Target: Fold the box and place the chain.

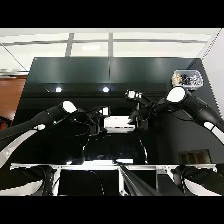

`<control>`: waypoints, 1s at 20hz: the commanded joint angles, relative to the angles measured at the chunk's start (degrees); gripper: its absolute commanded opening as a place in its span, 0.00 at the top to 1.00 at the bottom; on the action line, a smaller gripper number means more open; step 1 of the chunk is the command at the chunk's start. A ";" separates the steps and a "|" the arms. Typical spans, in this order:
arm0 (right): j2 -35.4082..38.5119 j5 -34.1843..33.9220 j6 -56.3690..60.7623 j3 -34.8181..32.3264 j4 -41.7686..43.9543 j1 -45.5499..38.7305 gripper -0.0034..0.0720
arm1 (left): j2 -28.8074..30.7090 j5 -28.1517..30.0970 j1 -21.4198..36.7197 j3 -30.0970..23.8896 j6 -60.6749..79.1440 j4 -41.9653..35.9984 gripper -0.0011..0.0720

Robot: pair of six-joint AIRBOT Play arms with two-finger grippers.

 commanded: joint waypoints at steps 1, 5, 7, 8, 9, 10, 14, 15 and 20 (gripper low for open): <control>-0.04 -0.15 1.29 0.02 -0.61 0.07 0.63 | -0.04 -0.04 -0.04 0.04 0.00 0.04 0.38; -0.04 -0.92 1.27 -0.90 -1.51 0.09 0.63 | -0.04 -0.07 -0.04 0.04 0.00 0.04 0.38; -0.04 -1.09 1.29 -1.09 -1.46 0.07 0.63 | -0.04 -0.07 -0.02 0.04 0.00 0.04 0.38; -0.04 -1.09 1.27 -1.09 -1.25 0.07 0.63 | -0.04 -0.07 -0.02 0.04 0.00 0.04 0.38; -0.04 -1.05 1.27 -1.09 -1.25 0.07 0.63 | -0.04 -0.07 -0.02 0.04 0.00 0.04 0.38; -0.04 -1.05 1.27 -1.09 -1.27 0.07 0.63 | -0.04 -0.07 -0.02 0.04 0.00 0.04 0.38; -0.02 -1.64 1.27 -1.09 -1.22 0.07 0.63 | -0.04 -0.07 -0.04 0.04 0.02 0.04 0.38; -0.02 -2.14 1.27 -1.07 -1.07 0.07 0.63 | -0.04 -0.07 -0.02 0.04 0.00 0.04 0.38; 0.02 -2.99 1.33 -0.37 -0.61 0.04 0.63 | -0.04 -0.07 -0.02 0.04 0.00 0.04 0.38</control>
